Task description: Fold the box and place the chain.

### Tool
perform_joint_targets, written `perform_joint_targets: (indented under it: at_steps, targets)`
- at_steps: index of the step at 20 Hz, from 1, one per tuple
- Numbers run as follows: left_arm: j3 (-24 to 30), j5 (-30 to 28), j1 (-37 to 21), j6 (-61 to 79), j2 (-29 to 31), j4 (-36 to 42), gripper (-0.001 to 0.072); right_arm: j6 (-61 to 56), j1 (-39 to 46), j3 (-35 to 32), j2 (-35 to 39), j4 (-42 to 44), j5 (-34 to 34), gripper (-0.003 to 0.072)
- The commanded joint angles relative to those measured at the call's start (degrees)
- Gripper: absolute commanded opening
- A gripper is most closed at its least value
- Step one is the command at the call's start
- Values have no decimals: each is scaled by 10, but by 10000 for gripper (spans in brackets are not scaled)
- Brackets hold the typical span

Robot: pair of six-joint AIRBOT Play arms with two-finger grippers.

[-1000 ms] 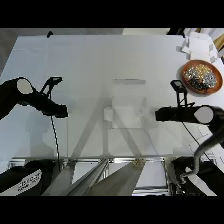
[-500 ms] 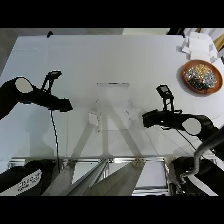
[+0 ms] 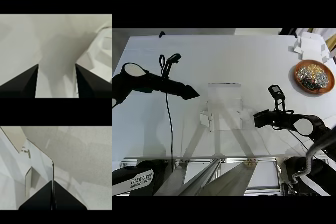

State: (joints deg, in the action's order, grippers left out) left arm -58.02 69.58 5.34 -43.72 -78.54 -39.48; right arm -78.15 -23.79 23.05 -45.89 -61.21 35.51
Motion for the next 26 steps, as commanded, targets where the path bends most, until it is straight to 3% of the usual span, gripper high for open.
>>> perform_joint_targets:
  at_steps: [1, 8, 13, 15, 17, 19, 24, 26]
  targets:
    - [-43, 52, 13, 118, -61, 93, 508, 0, -1, 0, 0, 2, 1, 17]
    - [-43, 18, 99, 200, -126, 94, 511, 0, -1, 0, 0, 2, 3, 17]
    - [-43, 19, 115, 204, -143, 90, 494, 0, -1, 0, 0, 2, 8, 17]
    - [-43, 16, 114, 204, -143, 89, 333, 0, -1, 0, 0, 2, 9, 17]
    - [-43, 8, 113, 208, -142, 88, 117, 0, -1, 0, 0, 2, 11, 17]
    - [-43, 0, 113, 233, -142, 87, 17, 0, -1, 0, 0, 2, 13, 17]
    - [-43, 1, 114, 291, -141, 71, 5, 0, -1, 0, 0, 5, 42, 27]
    - [-43, 0, 118, 309, -138, 71, -1, 0, -1, 5, 1, 6, 61, 240]
